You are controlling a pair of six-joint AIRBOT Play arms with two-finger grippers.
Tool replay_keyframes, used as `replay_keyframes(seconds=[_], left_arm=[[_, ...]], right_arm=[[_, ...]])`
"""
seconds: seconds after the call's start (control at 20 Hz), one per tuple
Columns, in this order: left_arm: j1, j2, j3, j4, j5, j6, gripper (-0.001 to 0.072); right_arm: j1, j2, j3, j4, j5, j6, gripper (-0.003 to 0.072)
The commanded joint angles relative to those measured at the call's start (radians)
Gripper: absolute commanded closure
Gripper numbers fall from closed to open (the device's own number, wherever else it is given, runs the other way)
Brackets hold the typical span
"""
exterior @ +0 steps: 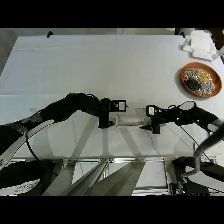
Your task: Fold the box and place the chain.
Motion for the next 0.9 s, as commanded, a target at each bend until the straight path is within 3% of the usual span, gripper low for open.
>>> replay_keyframes(seconds=[0.0, 0.55, 0.85], left_arm=[[-0.026, -0.003, 0.000, 0.005, 0.000, 0.002, 0.0006], [-0.076, -0.040, 0.000, -0.010, -0.010, 0.002, 0.0006], [-0.074, -0.054, 0.000, -0.033, -0.067, 0.002, 0.0014]], right_arm=[[0.000, 0.001, 0.000, 0.000, 0.000, 0.000, 0.0266], [0.000, 0.001, 0.000, 0.000, 0.000, 0.000, 0.0266], [0.000, 0.001, 0.000, 0.000, 0.000, 0.000, 0.0266]])
